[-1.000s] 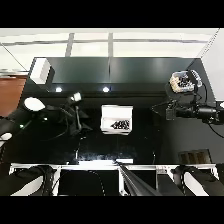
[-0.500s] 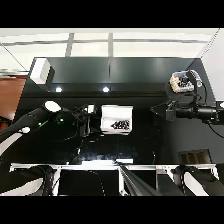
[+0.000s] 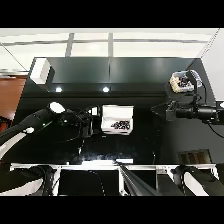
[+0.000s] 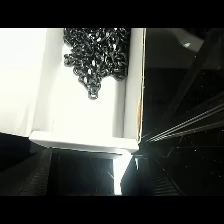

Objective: Fold the box and place the chain.

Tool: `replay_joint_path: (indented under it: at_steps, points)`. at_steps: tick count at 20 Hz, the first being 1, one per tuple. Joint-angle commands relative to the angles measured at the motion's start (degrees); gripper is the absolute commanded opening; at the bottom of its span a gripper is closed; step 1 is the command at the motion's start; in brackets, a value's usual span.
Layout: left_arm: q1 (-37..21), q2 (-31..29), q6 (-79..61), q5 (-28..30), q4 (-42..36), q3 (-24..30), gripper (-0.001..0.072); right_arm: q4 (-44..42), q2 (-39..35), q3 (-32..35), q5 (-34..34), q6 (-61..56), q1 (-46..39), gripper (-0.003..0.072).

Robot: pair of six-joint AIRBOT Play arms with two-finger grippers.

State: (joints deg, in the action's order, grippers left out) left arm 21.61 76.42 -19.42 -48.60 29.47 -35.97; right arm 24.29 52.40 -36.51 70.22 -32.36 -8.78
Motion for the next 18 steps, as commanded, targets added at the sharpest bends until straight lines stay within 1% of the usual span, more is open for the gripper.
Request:
replay_joint_path:
  at_steps: [1,8,13,17,18]
  points:
    - [0.24,0.04,-0.13,0.42,-0.22,-0.07,0.0710,0.00,-0.02,-0.02,0.04,-0.02,0.02,0.0190]
    - [1.27,0.07,0.33,5.29,0.02,-0.07,0.0711,-0.02,-0.02,-0.02,0.09,-0.24,0.04,0.0190]
    - [2.86,0.09,-1.44,4.63,-0.31,-0.90,0.0708,-0.02,-0.02,-0.02,0.07,-0.48,0.15,0.0190]
    - [4.15,0.57,-1.64,4.42,-0.39,-0.90,0.0704,0.90,-0.02,0.00,-0.46,-0.90,3.08,0.0190]
    - [4.13,0.72,-1.64,4.42,-0.37,-0.90,0.0687,1.70,-0.02,0.00,-1.22,-0.92,3.98,0.0190]
